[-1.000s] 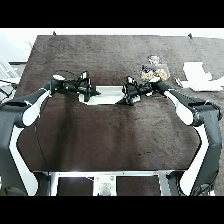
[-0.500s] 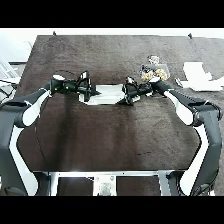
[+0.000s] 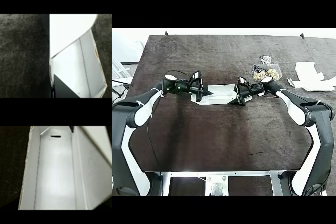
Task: Fold the box and place the chain.
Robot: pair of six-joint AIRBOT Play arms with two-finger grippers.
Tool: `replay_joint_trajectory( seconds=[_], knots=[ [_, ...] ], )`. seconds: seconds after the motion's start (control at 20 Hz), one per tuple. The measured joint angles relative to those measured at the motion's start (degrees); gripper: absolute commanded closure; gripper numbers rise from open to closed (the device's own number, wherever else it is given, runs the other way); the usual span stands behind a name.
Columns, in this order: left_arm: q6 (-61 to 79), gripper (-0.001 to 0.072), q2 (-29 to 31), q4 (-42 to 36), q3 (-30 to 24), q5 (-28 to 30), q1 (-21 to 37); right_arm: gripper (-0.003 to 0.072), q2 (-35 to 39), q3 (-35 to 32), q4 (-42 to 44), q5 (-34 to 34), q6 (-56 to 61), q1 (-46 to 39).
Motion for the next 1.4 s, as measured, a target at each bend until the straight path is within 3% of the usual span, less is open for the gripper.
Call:
replay_joint_trajectory(
  seconds=[1.4],
  knots=[
    [0.0,0.0689,0.0,0.0,0.0,-0.1,0.0,0.0096,0.0,0.0,0.0,-0.1,0.3,0.0]
  ],
)
